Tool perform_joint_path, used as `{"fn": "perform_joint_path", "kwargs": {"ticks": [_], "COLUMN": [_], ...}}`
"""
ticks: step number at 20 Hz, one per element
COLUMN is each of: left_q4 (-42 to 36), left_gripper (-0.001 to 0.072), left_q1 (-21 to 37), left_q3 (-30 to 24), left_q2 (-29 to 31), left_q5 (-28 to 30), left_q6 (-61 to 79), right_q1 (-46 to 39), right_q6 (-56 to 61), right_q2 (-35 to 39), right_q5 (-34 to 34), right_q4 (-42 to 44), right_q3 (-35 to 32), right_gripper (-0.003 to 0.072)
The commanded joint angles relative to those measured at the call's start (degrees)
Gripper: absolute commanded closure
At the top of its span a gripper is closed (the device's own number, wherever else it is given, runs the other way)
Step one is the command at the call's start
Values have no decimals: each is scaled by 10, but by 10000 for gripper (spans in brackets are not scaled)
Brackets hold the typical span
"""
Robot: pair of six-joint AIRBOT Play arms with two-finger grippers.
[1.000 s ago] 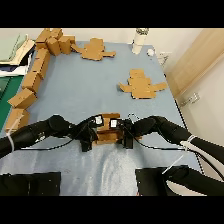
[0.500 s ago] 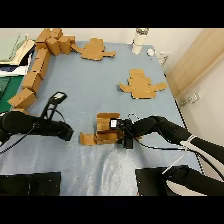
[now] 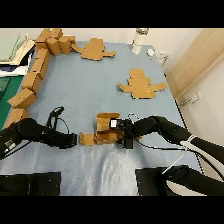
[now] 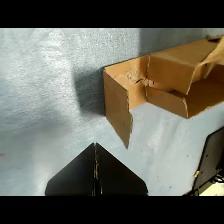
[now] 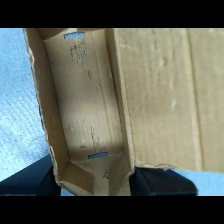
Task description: Fold the box.
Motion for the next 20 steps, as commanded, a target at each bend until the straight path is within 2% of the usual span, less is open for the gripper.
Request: {"fn": "perform_joint_path", "kwargs": {"ticks": [1,5,10,13,15,17,20], "left_q4": [-31,-56,-56,-51,-27,-8,1], "left_gripper": [696,696,697,696,697,697,697], "left_q1": [-48,-82,-87,-86,-84,-66,-24], "left_q3": [-5,-3,-3,-3,-1,2,12], "left_q2": [-51,-100,-104,-103,-103,-99,-75], "left_q5": [66,123,152,136,99,66,62], "left_q6": [-26,-26,-25,-23,-27,-32,-32], "right_q1": [0,0,0,0,0,0,0], "right_q6": [0,0,0,0,0,0,0], "right_q2": [0,0,0,0,0,0,0], "right_q5": [0,0,0,0,0,0,0], "right_q4": [0,0,0,0,0,0,0], "right_q3": [0,0,0,0,0,0,0], "right_gripper": [157,157,157,156,157,157,156]}}
